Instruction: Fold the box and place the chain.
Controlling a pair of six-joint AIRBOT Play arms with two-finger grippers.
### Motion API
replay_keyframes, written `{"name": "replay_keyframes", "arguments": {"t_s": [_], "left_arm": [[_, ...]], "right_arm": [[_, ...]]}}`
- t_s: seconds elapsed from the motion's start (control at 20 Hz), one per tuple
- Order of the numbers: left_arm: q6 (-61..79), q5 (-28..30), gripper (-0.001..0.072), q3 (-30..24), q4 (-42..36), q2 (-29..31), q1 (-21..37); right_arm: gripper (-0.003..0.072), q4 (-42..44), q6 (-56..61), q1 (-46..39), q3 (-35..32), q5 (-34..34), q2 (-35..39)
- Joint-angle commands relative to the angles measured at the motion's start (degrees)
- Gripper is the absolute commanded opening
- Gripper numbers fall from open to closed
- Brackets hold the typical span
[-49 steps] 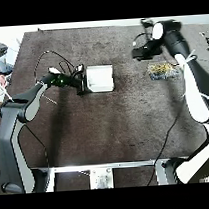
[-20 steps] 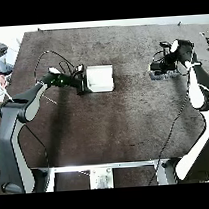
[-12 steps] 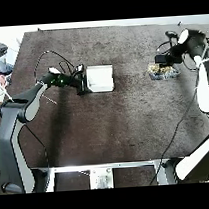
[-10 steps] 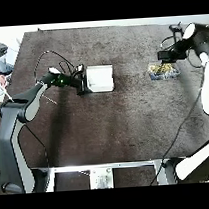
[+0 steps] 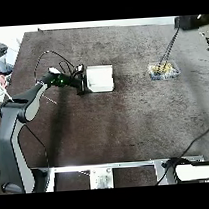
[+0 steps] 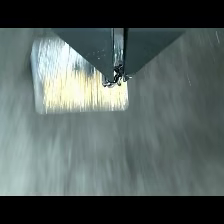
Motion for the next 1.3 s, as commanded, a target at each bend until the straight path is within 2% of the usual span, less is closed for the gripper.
{"name": "replay_keyframes", "arguments": {"t_s": [0.0,0.15,0.4,0.6,0.95,1.25], "left_arm": [[0.0,0.0,0.0409,0.0,0.0,0.0,0.0],[0.0,0.0,0.0409,0.0,0.0,0.0,0.0],[0.0,0.0,0.0409,0.0,0.0,0.0,0.0],[0.0,0.0,0.0409,0.0,0.0,0.0,0.0],[0.0,0.0,0.0409,0.0,0.0,0.0,0.0],[0.0,0.0,0.0409,0.0,0.0,0.0,0.0]], "right_arm": [[0.0012,0.0,-4.2,4.8,0.0,-14.5,7.5],[0.0012,0.0,-5.0,9.7,0.0,-19.2,10.4],[0.0011,0.2,-5.0,18.9,-1.6,-19.1,10.5],[0.0012,0.8,-5.0,26.5,-6.9,-19.6,10.0],[0.0012,2.6,-5.0,32.8,-17.6,-22.5,3.9],[0.0012,4.3,-5.0,33.7,-22.7,-25.2,-2.8]]}}
